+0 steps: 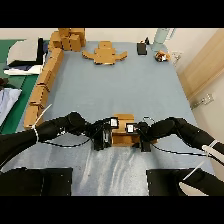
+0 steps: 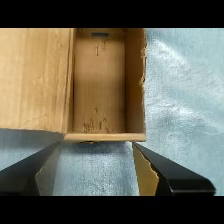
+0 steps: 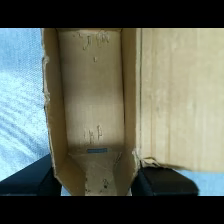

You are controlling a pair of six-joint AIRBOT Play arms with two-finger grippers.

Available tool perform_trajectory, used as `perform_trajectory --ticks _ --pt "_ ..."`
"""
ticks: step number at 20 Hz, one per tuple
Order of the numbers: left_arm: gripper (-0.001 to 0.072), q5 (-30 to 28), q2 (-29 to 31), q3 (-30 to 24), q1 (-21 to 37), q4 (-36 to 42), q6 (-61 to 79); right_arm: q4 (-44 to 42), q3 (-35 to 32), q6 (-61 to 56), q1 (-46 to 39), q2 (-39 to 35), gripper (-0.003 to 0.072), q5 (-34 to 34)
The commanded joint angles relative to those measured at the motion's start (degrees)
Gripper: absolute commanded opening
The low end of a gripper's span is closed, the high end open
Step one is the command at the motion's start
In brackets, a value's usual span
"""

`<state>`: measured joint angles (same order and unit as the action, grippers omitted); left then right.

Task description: Fold the box.

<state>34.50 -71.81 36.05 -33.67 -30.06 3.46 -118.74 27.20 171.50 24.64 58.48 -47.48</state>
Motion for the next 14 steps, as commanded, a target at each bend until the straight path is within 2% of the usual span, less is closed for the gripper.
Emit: perform_trajectory --ticks 1,10,14 --pt "0.0676 0.0 0.0 0.3 -1.4 0.1 0.4 0.0 0.0 0.0 0.0 0.0 0.0495 0.0" --pt "0.0675 -3.0 -0.1 0.3 -3.5 0.1 -0.1 0.0 0.0 0.0 0.0 0.0 0.0495 0.0" --pt "0.0675 -2.8 -1.9 0.3 -4.3 0.1 -1.8 0.0 0.0 0.0 0.0 0.0 0.0495 0.0"
